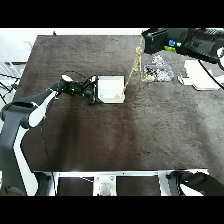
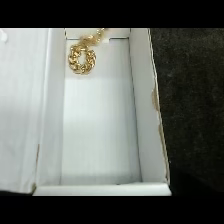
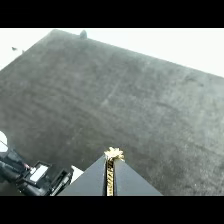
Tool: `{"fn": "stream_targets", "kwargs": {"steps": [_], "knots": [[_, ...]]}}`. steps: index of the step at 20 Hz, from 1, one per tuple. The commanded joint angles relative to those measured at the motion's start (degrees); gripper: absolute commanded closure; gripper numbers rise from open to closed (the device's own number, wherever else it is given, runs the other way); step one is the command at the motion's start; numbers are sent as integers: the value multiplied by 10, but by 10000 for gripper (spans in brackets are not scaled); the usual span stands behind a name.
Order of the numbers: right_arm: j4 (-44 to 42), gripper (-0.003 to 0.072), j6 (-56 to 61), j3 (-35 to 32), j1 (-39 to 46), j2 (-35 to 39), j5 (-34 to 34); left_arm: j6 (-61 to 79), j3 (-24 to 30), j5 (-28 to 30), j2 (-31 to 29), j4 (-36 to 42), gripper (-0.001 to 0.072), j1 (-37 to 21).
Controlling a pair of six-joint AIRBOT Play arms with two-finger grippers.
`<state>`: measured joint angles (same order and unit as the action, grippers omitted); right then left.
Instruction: Fold the box and place the chain.
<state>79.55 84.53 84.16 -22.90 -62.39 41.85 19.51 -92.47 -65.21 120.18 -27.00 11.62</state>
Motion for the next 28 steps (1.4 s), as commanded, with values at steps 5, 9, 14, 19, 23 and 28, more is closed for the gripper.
{"fn": "stream_targets", "kwargs": {"steps": [5,9,14,19,23,28], "knots": [[4,678,21,-15,-26,-15,2,0,0,-2,0,0,236,0],[4,678,21,-15,-44,-60,-8,0,0,-2,0,0,236,0],[3,678,29,-15,-52,-123,-33,0,0,-2,0,0,236,0],[-33,678,35,-15,-56,-181,-33,0,0,-1,0,0,236,0],[-40,677,35,-15,-67,-231,-33,0,0,-1,0,0,236,0],[-41,677,35,-16,-75,-288,-32,0,0,-1,0,0,236,0]]}}
